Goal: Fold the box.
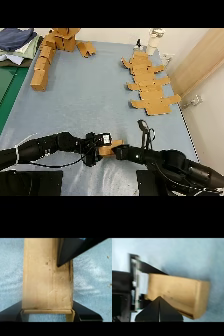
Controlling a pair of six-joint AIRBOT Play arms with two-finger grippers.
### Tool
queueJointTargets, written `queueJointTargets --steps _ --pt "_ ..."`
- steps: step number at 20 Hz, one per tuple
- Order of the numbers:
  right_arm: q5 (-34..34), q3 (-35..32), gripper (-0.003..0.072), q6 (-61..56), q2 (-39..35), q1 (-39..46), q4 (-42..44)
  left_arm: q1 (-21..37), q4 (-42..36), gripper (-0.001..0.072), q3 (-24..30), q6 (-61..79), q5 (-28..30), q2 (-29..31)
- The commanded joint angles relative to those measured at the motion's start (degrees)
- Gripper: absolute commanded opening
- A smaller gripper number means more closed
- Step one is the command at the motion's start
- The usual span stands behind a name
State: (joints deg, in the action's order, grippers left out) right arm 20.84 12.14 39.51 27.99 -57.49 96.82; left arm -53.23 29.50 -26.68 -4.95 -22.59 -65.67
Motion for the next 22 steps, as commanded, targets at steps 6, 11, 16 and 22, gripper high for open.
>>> queueJointTargets --steps 6,11,16,22 --pt "41.9 10.6 0.0001 -5.3 -5.2 3.6 -31.5 0.0 0.1 0.0445 0.0 0.0 0.0 0.0" --pt "53.9 11.8 0.0002 -10.1 -3.7 7.6 -26.8 0.0 0.1 0.0445 0.0 0.1 0.0 0.0" --pt "52.5 11.8 0.0002 -17.2 -3.7 7.6 -26.6 0.0 0.1 0.0446 0.0 0.0 0.1 0.0" --pt "52.5 11.8 0.0001 -19.6 -3.5 7.6 -29.4 0.1 0.1 0.0446 -0.3 -1.5 0.0 0.1"
